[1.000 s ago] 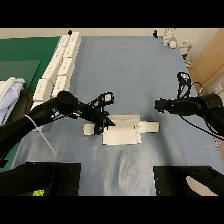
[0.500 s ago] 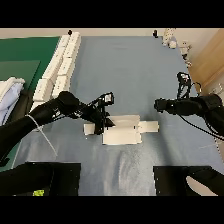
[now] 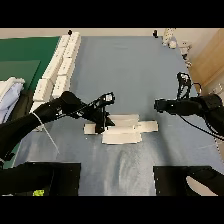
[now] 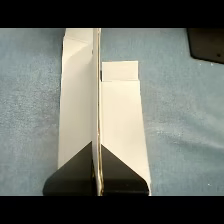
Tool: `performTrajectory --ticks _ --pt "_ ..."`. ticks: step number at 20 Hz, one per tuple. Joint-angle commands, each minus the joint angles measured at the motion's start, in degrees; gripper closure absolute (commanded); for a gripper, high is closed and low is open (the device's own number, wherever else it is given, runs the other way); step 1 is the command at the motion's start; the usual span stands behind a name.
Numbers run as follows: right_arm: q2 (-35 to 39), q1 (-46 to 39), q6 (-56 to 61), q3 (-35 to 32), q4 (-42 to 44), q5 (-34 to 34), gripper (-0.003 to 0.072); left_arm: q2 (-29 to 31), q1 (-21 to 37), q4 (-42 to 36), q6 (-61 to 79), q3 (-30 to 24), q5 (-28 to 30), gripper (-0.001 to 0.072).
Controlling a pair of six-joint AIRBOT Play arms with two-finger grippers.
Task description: Fold the box.
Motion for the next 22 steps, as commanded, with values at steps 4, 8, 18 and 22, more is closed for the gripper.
performTrajectory --ticks 4,8,18,22 --pt "-0.02 0.07 -0.07 0.04 0.0 -0.42 0.0318 -0.11 2.21 -0.28 -2.78 4.07 -1.84 0.0698" --pt "-0.02 0.04 -0.07 0.04 0.0 -0.42 0.0318 -1.53 2.21 -0.44 -2.4 4.04 -4.37 0.0698" --pt "0.0 0.07 -0.07 0.02 0.37 -0.48 0.0318 -5.22 2.21 -0.5 1.22 4.15 -6.36 0.0697" --pt "0.0 0.07 -0.07 -0.02 0.59 -0.7 0.0318 -5.22 2.21 -0.46 1.22 4.15 -6.21 0.0697"
